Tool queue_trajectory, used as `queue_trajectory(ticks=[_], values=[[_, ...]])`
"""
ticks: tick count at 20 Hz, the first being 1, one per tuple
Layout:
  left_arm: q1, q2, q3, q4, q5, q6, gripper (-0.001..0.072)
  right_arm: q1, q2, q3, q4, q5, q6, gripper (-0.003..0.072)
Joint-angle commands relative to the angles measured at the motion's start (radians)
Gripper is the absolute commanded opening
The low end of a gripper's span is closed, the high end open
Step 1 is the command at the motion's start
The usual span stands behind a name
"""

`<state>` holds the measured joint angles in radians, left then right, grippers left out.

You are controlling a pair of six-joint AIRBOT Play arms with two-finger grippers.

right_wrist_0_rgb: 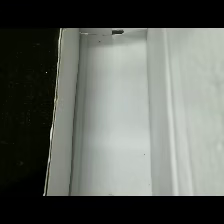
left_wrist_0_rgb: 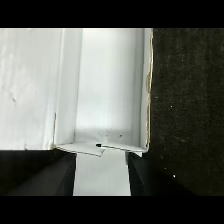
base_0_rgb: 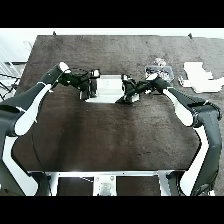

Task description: Fold the box and place the chain.

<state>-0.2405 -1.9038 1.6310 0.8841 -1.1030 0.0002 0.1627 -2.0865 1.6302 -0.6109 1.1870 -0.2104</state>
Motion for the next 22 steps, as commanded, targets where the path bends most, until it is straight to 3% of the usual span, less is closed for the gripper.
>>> queue_trajectory(ticks=[1, 2, 22], values=[[-0.002, -0.001, 0.000, -0.019, -0.002, 0.005, 0.0325, 0.000, -0.001, 0.000, 0.000, 0.000, 0.000, 0.0505], [-0.002, -0.001, 0.000, -0.037, -0.008, 0.010, 0.0230, 0.000, -0.001, 0.000, 0.000, 0.000, 0.000, 0.0506], [-0.002, -0.048, -0.002, -0.160, -0.006, 0.058, 0.0262, 0.000, -0.001, 0.000, 0.000, 0.000, 0.000, 0.0506]])
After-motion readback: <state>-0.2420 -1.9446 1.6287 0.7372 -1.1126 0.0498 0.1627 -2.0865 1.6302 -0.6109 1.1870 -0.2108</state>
